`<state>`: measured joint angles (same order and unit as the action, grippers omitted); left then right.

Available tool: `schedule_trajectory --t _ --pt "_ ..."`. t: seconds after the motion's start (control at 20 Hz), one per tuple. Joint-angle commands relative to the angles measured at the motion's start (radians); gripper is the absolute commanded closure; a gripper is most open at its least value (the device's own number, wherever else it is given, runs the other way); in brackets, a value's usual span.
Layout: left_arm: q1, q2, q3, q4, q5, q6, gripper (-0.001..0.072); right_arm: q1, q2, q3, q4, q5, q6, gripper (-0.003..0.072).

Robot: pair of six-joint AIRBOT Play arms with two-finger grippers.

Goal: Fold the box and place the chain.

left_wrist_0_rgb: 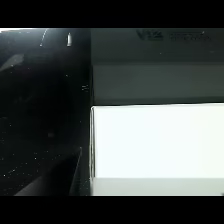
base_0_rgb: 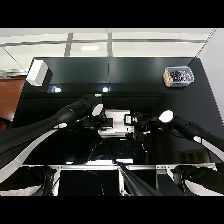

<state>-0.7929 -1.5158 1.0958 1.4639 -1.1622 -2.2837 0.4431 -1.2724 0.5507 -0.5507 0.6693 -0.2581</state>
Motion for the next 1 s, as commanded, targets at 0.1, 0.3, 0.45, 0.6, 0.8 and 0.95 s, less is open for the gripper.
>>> schedule_trajectory --t 0.1,0.3,0.45,0.6,0.8,0.95 --pt "-0.001 -0.001 0.001 -0.011 -0.001 0.002 0.0579 0.000 0.000 0.001 0.000 0.000 0.000 0.0601" --pt "-0.001 -0.001 0.001 -0.010 -0.002 0.002 0.0686 0.000 0.000 0.001 0.000 0.000 0.000 0.0601" --pt "-0.001 -0.001 0.001 -0.010 -0.002 0.002 0.0686 0.000 0.000 0.001 0.000 0.000 0.000 0.0601" --pt "0.000 -0.001 0.001 -0.010 -0.001 0.002 0.0686 0.000 0.000 0.001 0.000 0.000 0.000 0.0601" --pt "0.000 -0.001 0.001 -0.007 0.002 0.002 0.0686 0.000 0.000 0.001 0.000 0.005 0.001 0.0095" --pt "0.000 -0.001 0.001 -0.006 0.001 0.015 0.0685 -0.003 0.031 0.001 -0.020 0.035 0.043 -0.0033"
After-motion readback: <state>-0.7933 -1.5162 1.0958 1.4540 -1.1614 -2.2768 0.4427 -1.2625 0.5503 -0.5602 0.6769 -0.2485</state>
